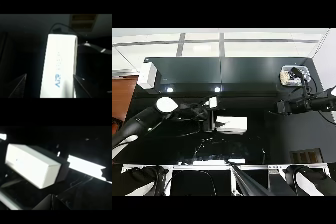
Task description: Fold the box and place the chain.
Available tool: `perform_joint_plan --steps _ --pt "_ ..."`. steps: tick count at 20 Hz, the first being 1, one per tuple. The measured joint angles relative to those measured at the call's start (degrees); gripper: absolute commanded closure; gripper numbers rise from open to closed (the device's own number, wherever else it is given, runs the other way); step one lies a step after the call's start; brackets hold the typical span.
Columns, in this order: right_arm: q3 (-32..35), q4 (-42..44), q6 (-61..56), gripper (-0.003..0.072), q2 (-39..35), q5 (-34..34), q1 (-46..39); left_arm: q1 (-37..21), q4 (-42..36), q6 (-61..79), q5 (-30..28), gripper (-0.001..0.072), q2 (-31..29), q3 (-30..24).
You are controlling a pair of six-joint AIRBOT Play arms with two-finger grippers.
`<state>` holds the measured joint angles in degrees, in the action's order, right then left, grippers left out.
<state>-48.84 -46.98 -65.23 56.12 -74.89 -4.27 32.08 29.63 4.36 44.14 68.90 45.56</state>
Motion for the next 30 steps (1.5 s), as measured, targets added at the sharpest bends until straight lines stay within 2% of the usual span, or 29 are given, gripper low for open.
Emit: perform_joint_plan --steps 4,9,16,22,30 --pt "0.0 -1.1 -0.2 0.0672 -0.3 1.7 -0.5 4.5 3.1 -8.9 0.2 0.0001 9.8 8.4" --pt "0.0 -2.6 -0.3 0.0672 -0.4 2.1 -0.6 6.3 6.4 -17.6 7.0 0.0 17.5 15.3" --pt "0.0 -3.7 -0.3 0.0672 -0.4 2.3 -0.6 6.9 8.2 -20.2 11.7 0.0 19.5 17.2" --pt "0.0 -4.0 -0.4 0.0672 -0.4 2.3 -0.6 7.1 11.4 -21.1 13.6 0.0 19.8 18.6" --pt "0.0 -4.1 -0.3 0.0672 -0.4 2.5 -0.6 7.1 16.2 -24.5 12.9 0.0001 19.9 21.4"
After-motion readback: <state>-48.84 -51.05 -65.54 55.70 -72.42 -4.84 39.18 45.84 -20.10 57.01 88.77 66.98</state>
